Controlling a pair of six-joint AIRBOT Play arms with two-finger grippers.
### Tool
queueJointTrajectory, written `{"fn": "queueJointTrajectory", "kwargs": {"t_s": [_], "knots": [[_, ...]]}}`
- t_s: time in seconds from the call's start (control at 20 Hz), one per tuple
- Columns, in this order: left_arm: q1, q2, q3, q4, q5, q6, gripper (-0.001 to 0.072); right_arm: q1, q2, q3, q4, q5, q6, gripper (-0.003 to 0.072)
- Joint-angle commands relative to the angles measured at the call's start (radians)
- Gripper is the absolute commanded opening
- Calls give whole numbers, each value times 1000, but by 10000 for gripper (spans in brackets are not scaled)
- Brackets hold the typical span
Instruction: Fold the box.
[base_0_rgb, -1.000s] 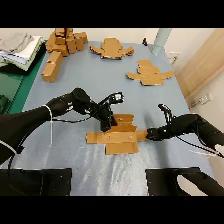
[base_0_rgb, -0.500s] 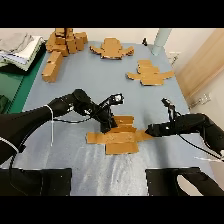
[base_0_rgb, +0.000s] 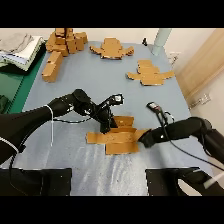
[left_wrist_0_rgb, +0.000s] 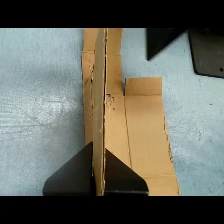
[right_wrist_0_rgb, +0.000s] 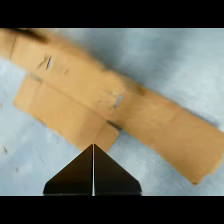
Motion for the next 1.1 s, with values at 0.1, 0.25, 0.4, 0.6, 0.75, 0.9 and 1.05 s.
{"fn": "queueJointTrajectory", "kwargs": {"t_s": [0.1,0.25,0.4,0.6,0.75,0.9,1.05], "knots": [[-3,-1,0,1,-1,-2,15,460,134,-66,-399,42,-42,488],[-2,-1,0,1,-1,-2,15,574,93,-109,-560,201,-44,529],[-3,-1,0,1,-1,-2,15,581,10,-109,-600,307,-44,529],[-3,-1,0,1,-1,-2,15,588,-72,-108,-589,356,-89,529],[-3,-1,0,1,-1,-2,15,614,-73,-108,-585,350,-93,529],[-3,-1,0,1,-1,-2,15,621,-77,-108,-587,362,-93,528],[-3,-1,0,1,-1,-2,15,621,-77,-108,-591,366,-92,528]]}}
